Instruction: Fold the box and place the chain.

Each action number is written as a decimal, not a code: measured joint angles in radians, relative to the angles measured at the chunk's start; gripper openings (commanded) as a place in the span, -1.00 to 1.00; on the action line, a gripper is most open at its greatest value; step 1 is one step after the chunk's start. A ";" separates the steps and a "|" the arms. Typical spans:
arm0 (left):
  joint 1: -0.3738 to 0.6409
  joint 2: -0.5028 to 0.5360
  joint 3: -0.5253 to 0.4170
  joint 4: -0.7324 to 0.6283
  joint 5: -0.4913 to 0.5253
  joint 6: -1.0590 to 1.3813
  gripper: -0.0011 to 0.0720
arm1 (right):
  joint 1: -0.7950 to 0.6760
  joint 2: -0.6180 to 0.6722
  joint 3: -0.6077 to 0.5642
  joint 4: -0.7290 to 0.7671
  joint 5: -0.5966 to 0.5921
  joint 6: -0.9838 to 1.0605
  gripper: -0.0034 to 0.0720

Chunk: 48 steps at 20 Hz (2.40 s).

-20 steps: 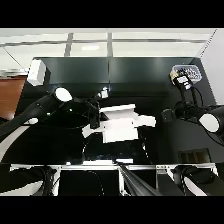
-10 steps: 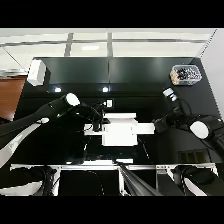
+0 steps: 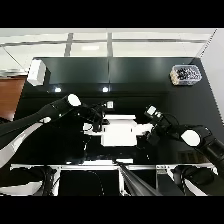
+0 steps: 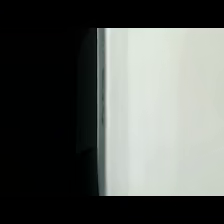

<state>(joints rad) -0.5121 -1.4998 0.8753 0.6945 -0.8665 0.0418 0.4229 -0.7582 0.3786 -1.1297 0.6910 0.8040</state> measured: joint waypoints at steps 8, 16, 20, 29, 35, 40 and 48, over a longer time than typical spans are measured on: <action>0.000 -0.001 0.000 0.004 0.000 0.000 -0.90 | 0.067 -0.032 -0.011 0.089 0.106 -0.302 0.78; 0.000 -0.001 0.000 0.004 -0.001 0.000 -0.90 | 0.144 -0.145 -0.012 0.227 0.055 -0.556 0.78; 0.000 -0.001 0.000 0.004 -0.001 0.000 -0.90 | 0.154 -0.167 -0.012 0.252 0.003 -0.588 0.78; 0.000 -0.001 0.000 0.003 -0.001 0.000 -0.90 | 0.156 -0.167 0.019 0.278 -0.064 -0.576 0.78; 0.000 -0.001 0.000 0.003 -0.002 0.000 -0.90 | 0.147 -0.162 0.073 0.280 -0.055 -0.558 0.78; 0.000 -0.001 0.000 0.003 -0.002 0.000 -0.90 | 0.095 -0.161 0.118 0.280 -0.044 -0.549 0.78; 0.000 -0.001 0.000 0.003 0.000 0.000 -0.90 | 0.010 -0.171 0.132 0.282 -0.032 -0.546 0.78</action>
<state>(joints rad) -0.5121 -1.5009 0.8757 0.6975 -0.8665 0.0418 0.4328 -0.9287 0.5106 -0.8478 0.6594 0.2581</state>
